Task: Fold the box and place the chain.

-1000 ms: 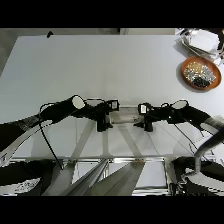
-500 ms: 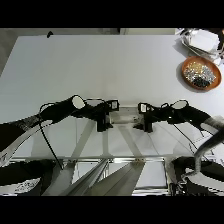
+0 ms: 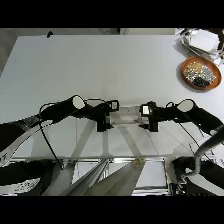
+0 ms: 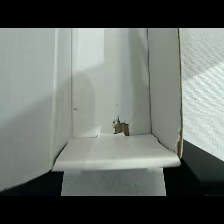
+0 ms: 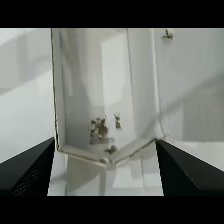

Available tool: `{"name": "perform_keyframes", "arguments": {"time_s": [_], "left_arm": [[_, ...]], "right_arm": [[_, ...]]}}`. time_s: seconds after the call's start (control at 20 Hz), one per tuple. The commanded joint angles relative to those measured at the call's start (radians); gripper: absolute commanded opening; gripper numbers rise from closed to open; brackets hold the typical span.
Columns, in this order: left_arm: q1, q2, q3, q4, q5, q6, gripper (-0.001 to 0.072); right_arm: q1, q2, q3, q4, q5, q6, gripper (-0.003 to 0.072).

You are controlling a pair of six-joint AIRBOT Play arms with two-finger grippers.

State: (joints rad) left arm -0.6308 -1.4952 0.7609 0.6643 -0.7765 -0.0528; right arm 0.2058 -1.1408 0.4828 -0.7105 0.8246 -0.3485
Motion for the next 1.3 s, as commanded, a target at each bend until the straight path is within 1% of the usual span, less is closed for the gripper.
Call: {"name": "perform_keyframes", "arguments": {"time_s": [0.0, 0.05, 0.1, 0.15, 0.2, 0.25, 0.3, 0.35, 0.45, 0.5, 0.6, 0.75, 0.9, 0.95, 1.0, 1.25], "left_arm": [[0.0, 0.001, 0.0, 0.002, 0.002, 0.001, 0.0316], [0.0, 0.001, 0.0, 0.002, 0.002, 0.001, 0.0316], [0.0, 0.001, 0.0, 0.002, 0.002, 0.001, 0.0316], [0.0, 0.001, 0.0, 0.002, 0.002, 0.001, 0.0316], [0.0, 0.001, 0.0, 0.002, 0.002, 0.001, 0.0316], [0.0, 0.001, 0.0, 0.002, 0.002, 0.001, 0.0316], [0.0, 0.001, 0.0, 0.002, 0.002, 0.001, 0.0316], [0.0, 0.001, 0.0, 0.002, 0.002, 0.001, 0.0316], [0.0, 0.001, 0.0, 0.002, 0.002, 0.001, 0.0316], [0.0, 0.001, 0.0, 0.002, 0.002, 0.001, 0.0316], [0.0, 0.001, 0.0, 0.002, 0.002, 0.001, 0.0316], [0.0, 0.001, 0.0, 0.002, 0.002, 0.001, 0.0316], [0.0, 0.001, 0.0, 0.002, 0.002, 0.001, 0.0316], [0.0, 0.001, 0.0, 0.002, 0.002, 0.0, 0.0316], [0.0, 0.001, 0.0, 0.002, 0.002, 0.001, 0.0316], [0.0, 0.001, 0.0, 0.002, 0.002, 0.001, 0.0316]], "right_arm": [[0.0, 0.093, 0.001, -0.169, -0.014, 0.126, 0.0687], [0.0, 0.121, 0.001, -0.211, -0.01, 0.153, 0.0687], [0.0, 0.156, 0.001, -0.248, -0.009, 0.18, 0.0668], [0.0, 0.189, 0.001, -0.259, -0.008, 0.202, 0.059], [0.0, 0.222, 0.001, -0.253, -0.006, 0.224, 0.0464], [0.0, 0.248, 0.001, -0.223, 0.008, 0.229, 0.0377], [0.0, 0.266, 0.001, -0.164, 0.033, 0.229, 0.0341], [0.002, 0.275, 0.001, -0.086, 0.058, 0.22, 0.0264], [0.026, 0.272, 0.001, 0.083, 0.071, 0.209, 0.0063], [0.047, 0.269, 0.001, 0.146, 0.064, 0.207, 0.0016], [0.097, 0.247, 0.001, 0.215, -0.021, 0.209, 0.0016], [0.157, 0.181, 0.001, 0.27, -0.246, 0.225, 0.0016], [0.159, 0.093, 0.001, 0.298, -0.45, 0.361, 0.0016], [0.16, 0.065, 0.001, 0.296, -0.482, 0.393, 0.0016], [0.16, 0.037, 0.001, 0.296, -0.487, 0.402, 0.0016], [0.16, -0.053, 0.001, 0.289, -0.446, 0.462, 0.0016]]}}
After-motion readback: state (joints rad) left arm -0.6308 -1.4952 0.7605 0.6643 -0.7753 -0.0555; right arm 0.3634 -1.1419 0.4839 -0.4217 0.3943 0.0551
